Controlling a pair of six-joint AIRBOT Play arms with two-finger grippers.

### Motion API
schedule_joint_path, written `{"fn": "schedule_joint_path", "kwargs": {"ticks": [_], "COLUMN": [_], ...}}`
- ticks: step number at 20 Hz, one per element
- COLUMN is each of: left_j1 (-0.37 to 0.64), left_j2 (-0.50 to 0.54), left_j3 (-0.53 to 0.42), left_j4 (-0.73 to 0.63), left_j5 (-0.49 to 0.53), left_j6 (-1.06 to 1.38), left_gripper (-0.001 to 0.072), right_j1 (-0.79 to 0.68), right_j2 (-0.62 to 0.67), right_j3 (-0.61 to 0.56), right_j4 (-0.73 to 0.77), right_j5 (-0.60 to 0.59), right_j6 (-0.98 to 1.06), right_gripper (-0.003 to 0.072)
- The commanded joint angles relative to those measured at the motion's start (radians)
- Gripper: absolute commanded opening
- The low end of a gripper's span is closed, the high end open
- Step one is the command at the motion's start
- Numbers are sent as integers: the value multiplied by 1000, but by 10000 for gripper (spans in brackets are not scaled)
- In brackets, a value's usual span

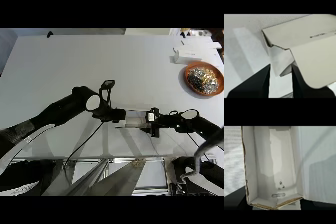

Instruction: Fold the box and place the chain.

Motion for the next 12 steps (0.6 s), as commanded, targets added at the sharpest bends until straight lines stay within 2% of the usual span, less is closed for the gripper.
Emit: {"fn": "schedule_joint_path", "kwargs": {"ticks": [1, 6, 12], "left_j1": [-18, -47, -80], "left_j2": [-48, -105, -164], "left_j3": [55, 67, 74], "left_j4": [42, 48, 91], "left_j5": [-74, -69, 2], "left_j6": [-37, -74, -109], "left_gripper": [294, 294, 293], "right_j1": [0, 0, 0], "right_j2": [0, 0, 0], "right_j3": [0, 0, 0], "right_j4": [0, 0, 0], "right_j5": [0, 0, 0], "right_j6": [0, 0, 0], "right_gripper": [459, 459, 459]}}
